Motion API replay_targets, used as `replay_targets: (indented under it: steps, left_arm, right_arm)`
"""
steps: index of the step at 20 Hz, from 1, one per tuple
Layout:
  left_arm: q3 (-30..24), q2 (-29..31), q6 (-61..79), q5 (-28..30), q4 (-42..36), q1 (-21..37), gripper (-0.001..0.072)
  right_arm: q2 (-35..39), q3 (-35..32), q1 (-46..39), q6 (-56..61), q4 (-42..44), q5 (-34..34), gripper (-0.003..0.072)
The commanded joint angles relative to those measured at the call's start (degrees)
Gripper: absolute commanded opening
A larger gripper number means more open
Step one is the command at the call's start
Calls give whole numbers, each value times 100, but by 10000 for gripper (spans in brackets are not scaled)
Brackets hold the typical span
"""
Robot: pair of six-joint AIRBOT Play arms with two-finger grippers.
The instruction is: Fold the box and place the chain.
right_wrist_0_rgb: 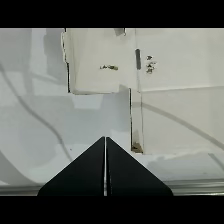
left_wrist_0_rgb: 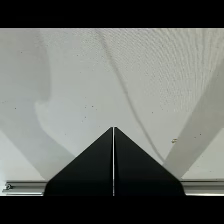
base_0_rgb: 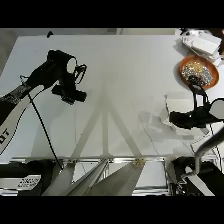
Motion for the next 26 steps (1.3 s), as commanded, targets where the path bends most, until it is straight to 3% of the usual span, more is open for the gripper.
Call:
replay_targets:
  steps: [1, 5, 8, 11, 16, 17, 18, 19, 20, 24, 25, 26]
  left_arm:
    - [-2, 4, 0, 2, 0, -4, 11]
    - [-2, 4, 0, 2, 0, -4, 11]
    - [-2, 4, 0, 2, 0, -4, 11]
    - [-2, 4, 0, 0, 0, -4, 11]
    - [-4, 4, 0, 2, 0, -4, 11]
    - [-2, 4, 0, 2, 0, -4, 11]
    - [-4, 4, 0, 2, 0, -4, 11]
    - [-2, 4, 0, 2, 0, -4, 11]
    - [-2, 4, 0, 2, 0, -4, 11]
    - [-2, 4, 0, 2, 0, -4, 11]
    - [-4, 4, 0, 2, 0, -4, 11]
    - [-2, 4, 0, 2, 0, -4, 11]
  right_arm:
    - [4, 7, 0, 4, 2, -24, 22]
    - [4, 9, -4, -304, -66, 186, 22]
    - [4, 144, -4, -323, -667, 483, 22]
    - [4, 708, -4, -1047, -1139, 706, 22]
    - [4, 1515, -4, -1816, -1237, 1512, 27]
    - [4, 1515, -4, -1832, -1248, 1652, 74]
    - [4, 1515, -4, -1954, -1325, 1646, 93]
    - [0, 1515, -4, -2114, -1598, 1462, 85]
    - [-9, 1515, -4, -2017, -2048, 1141, 30]
    - [-348, 1515, -7, -1851, -3261, 662, 19]
    - [-588, 1515, -7, -1996, -3550, 575, 26]
    - [-870, 1515, -50, -2044, -3783, 461, 117]
